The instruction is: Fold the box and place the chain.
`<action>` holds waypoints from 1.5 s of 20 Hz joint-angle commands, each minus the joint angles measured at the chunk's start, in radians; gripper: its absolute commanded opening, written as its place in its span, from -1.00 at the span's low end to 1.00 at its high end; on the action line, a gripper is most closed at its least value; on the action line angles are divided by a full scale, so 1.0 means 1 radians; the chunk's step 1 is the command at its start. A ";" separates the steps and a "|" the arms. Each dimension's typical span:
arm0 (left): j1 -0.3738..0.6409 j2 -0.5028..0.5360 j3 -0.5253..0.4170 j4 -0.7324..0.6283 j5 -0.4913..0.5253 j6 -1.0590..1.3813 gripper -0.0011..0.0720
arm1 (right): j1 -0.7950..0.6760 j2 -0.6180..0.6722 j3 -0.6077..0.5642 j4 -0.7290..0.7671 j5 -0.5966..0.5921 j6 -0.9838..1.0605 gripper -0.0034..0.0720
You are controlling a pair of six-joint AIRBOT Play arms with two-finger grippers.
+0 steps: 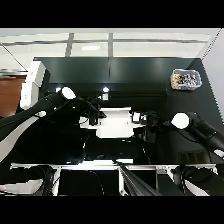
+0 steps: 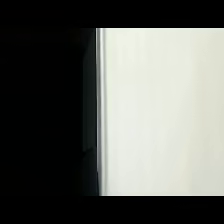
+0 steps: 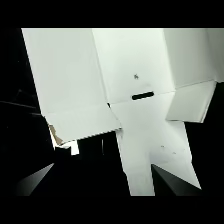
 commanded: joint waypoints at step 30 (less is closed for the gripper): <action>-0.002 -0.015 0.000 0.002 -0.002 0.003 -0.90 | 0.002 -0.153 0.090 0.423 -0.191 -0.310 0.96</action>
